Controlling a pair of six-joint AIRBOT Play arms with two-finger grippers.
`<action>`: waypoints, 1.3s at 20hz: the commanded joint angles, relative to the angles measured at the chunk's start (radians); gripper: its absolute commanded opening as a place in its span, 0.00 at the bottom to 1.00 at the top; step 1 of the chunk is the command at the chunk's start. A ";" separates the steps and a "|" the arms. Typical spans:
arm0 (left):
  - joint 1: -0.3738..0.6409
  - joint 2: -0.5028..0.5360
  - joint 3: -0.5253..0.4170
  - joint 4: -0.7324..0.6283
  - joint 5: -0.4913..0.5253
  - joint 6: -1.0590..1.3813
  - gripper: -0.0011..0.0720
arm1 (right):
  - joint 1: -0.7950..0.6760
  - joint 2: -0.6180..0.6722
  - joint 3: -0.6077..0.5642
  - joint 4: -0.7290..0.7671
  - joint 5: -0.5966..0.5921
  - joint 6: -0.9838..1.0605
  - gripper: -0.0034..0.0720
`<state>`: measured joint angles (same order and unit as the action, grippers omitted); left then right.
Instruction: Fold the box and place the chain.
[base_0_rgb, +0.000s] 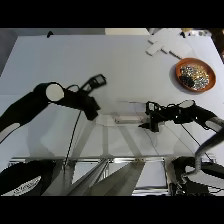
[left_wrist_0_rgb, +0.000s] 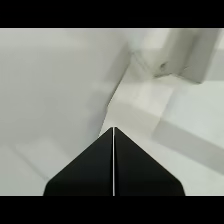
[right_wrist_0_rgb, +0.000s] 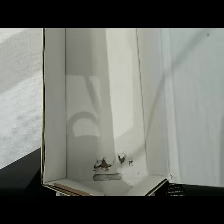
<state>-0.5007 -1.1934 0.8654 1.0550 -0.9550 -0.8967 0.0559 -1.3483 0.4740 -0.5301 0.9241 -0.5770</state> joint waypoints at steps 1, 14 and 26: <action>0.110 -0.002 -0.029 0.103 -0.079 -0.439 0.02 | 0.000 0.000 0.000 0.000 0.000 0.000 0.66; 0.071 -0.259 -0.066 -0.219 -0.065 -0.375 0.02 | 0.000 0.000 0.000 0.000 0.000 0.000 0.66; -0.006 -0.278 -0.065 -0.499 0.017 -0.144 0.11 | 0.000 0.000 0.000 0.000 0.000 0.000 0.66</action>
<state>-0.4808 -1.4696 0.7998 0.6521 -0.9691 -1.1225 0.0559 -1.3483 0.4740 -0.5301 0.9241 -0.5770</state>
